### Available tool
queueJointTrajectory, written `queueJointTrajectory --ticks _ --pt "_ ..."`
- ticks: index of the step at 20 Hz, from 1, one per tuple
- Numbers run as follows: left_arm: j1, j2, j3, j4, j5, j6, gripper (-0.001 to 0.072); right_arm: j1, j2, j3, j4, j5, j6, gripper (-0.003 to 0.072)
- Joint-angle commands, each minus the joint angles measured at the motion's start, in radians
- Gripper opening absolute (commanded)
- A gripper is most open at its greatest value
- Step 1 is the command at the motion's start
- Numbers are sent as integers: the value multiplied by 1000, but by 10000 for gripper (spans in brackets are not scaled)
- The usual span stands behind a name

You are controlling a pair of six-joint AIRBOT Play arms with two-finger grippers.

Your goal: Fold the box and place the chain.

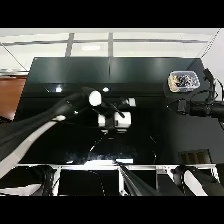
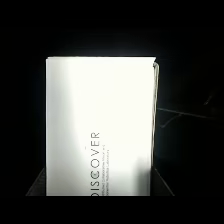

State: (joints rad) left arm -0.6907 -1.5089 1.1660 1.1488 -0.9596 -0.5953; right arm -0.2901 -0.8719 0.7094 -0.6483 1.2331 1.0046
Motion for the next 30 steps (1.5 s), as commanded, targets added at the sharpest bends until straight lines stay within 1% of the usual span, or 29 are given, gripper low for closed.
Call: queueJointTrajectory --ticks 1,3,5,7,8,9,11,14,17,19,21,22,23,24,25,27,28,30 --pt "180 97 1 212 -55 -325 276 -1 1 1 0 0 10 22" --pt "364 126 5 250 -66 -430 276 -1 1 1 1 0 14 22" --pt "586 104 50 248 -66 -569 276 -1 1 1 1 0 29 22" --pt "771 41 147 249 -78 -661 276 -1 1 1 1 5 48 22" --pt "845 3 203 249 -82 -688 276 -1 1 1 2 10 55 22" --pt "913 -39 260 248 -82 -699 276 -1 1 1 2 18 55 22" --pt "999 -135 373 217 -77 -696 276 -1 1 1 1 22 69 22" --pt "1030 -289 533 233 -60 -661 276 -1 1 1 2 16 103 22" --pt "1010 -445 691 233 -57 -634 276 -1 1 1 2 12 107 22" --pt "996 -534 787 273 -58 -634 276 -1 1 1 8 -6 114 22" --pt "991 -596 851 295 -70 -623 280 -1 1 1 18 -14 114 22" --pt "990 -605 859 301 -61 -620 349 0 1 1 18 -14 114 22" --pt "989 -603 858 312 -48 -626 609 0 1 1 18 -14 114 22" --pt "986 -594 859 314 -49 -652 713 0 1 1 17 -13 114 22" --pt "986 -576 859 317 -65 -672 713 0 1 1 17 -13 114 22" --pt "978 -519 865 315 -129 -702 713 -1 1 1 19 -14 114 22" --pt "975 -484 865 314 -168 -727 712 -1 1 1 18 -14 114 22" --pt "966 -407 865 312 -280 -816 702 -1 2 1 15 -6 114 22"
